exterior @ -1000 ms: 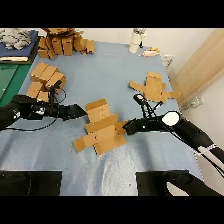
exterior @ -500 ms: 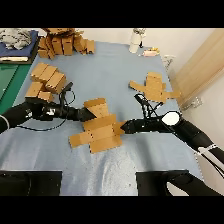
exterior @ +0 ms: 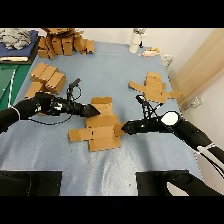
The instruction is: Fold the box.
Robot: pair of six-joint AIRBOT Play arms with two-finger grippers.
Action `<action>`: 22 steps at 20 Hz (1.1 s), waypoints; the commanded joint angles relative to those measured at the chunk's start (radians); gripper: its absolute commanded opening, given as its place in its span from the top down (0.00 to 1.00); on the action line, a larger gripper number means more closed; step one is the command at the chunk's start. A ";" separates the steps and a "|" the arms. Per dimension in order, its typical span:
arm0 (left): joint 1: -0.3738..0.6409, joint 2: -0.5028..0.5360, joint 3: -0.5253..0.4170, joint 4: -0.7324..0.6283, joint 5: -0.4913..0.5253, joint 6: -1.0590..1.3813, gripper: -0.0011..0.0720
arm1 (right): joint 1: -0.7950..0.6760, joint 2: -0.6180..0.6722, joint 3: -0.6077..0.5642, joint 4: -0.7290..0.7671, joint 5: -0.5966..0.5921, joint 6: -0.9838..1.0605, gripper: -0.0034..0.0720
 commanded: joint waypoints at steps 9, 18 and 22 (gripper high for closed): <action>-0.004 -0.014 0.011 0.026 -0.004 0.052 0.82 | 0.001 -0.047 -0.001 -0.027 -0.013 0.030 0.95; -0.002 -0.078 0.043 0.051 -0.061 0.089 0.51 | 0.001 -0.047 -0.001 -0.027 -0.012 0.030 0.95; -0.002 -0.078 0.085 0.158 -0.058 0.050 0.51 | 0.001 -0.047 -0.001 -0.028 -0.011 0.030 0.95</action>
